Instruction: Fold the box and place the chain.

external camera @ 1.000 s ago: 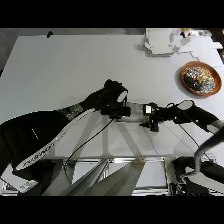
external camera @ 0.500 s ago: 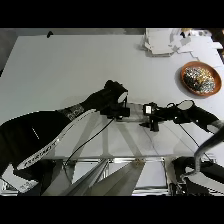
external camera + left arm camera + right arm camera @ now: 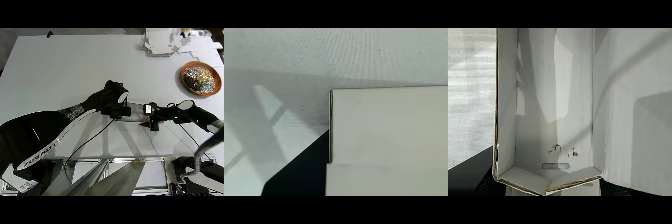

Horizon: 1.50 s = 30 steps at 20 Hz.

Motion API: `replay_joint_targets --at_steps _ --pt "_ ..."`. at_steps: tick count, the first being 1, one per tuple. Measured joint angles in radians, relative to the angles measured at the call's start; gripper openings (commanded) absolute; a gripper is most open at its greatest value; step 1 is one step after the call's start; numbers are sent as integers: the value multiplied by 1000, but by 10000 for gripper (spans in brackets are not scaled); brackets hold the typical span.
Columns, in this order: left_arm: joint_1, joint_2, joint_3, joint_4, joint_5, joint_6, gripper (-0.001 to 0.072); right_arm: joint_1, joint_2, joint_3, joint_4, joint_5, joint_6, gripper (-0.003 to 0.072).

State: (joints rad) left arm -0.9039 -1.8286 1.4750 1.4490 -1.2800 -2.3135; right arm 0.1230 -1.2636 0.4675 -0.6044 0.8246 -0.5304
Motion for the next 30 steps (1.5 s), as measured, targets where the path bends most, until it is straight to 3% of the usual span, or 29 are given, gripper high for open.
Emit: replay_joint_targets --at_steps 2,5,6,7,11,13,15,16,19,20,22,25,26,27,30 --pt "-6 -3 0 6 2 7 132 0 0 0 0 0 -1 410" --pt "-10 -6 -1 8 0 9 148 0 0 0 -1 0 -3 410" --pt "-11 -6 -2 8 0 9 99 0 0 0 -1 0 -3 410" --pt "-11 -7 -2 3 4 7 5 0 0 0 -1 1 -3 410" --pt "-12 -8 -2 -1 4 3 9 0 0 0 -1 2 -1 410" --pt "-12 -8 -1 -1 3 9 79 0 0 0 -1 2 -1 410" --pt "-12 -3 -2 0 -2 27 241 0 0 0 -2 2 -4 410" --pt "-11 3 -3 -4 -6 46 280 0 0 0 -2 2 -5 410" --pt "-5 39 -3 -35 -30 130 288 0 0 0 -4 2 -6 410" --pt "2 55 -3 -31 -42 146 334 0 0 0 -4 2 -5 410" --pt "12 95 -2 -29 -58 182 514 0 0 0 -3 2 -5 410" --pt "34 171 -17 -37 -75 251 522 0 0 0 -2 2 -3 410" --pt "43 206 -34 -38 -78 291 584 0 0 0 -2 2 -2 410" --pt "52 249 -61 -42 -79 354 709 0 0 0 -2 2 -2 410" --pt "92 396 -207 -55 -26 687 694 0 0 0 -2 2 -2 410"
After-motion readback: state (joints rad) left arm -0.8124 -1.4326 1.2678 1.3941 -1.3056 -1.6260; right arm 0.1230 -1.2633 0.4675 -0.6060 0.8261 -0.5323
